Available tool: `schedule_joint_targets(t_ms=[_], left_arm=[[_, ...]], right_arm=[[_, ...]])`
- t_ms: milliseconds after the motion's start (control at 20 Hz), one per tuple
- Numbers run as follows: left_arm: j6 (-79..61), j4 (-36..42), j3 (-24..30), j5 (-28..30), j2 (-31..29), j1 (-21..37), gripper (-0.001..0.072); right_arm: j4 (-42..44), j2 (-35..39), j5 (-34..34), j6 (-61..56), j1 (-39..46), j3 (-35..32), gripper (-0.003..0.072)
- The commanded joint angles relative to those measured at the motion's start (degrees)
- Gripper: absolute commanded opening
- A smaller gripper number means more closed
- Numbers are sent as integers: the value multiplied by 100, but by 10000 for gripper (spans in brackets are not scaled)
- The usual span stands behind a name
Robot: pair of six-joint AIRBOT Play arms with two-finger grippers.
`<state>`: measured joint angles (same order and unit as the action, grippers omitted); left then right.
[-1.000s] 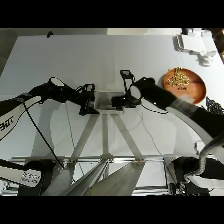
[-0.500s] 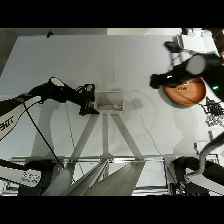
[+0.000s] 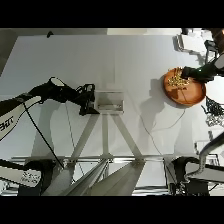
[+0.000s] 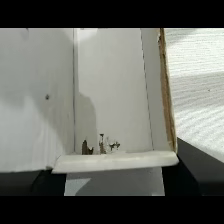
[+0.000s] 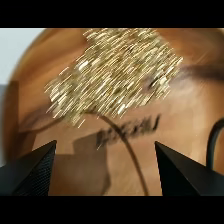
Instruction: Fold the box and place the chain.
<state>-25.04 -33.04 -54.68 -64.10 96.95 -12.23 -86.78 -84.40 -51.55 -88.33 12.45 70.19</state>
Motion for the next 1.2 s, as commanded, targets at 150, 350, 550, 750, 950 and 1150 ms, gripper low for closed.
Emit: schedule_joint_targets(t_ms=[150, 350, 550, 750, 950, 1150], left_arm=[[-2, 0, 0, 2, 0, 0, 255], [-2, 0, 0, 2, 0, 0, 255], [-2, 4, 0, 7, 0, 0, 255], [-2, 0, 0, 0, 0, 0, 255], [-2, 0, 0, 2, 0, 0, 255], [-2, 0, 0, 4, 0, 0, 255]], right_arm=[[-20, -1602, 166, 144, 190, 1104, 699], [28, -1996, 173, 339, 190, 1130, 694], [24, -2096, 195, 348, 190, 1132, 424], [20, -2065, -168, 767, 184, 1137, 7], [-24, -1823, -796, 1281, 184, 1143, 5], [-17, -1224, -1259, 1609, 184, 1141, 3]])
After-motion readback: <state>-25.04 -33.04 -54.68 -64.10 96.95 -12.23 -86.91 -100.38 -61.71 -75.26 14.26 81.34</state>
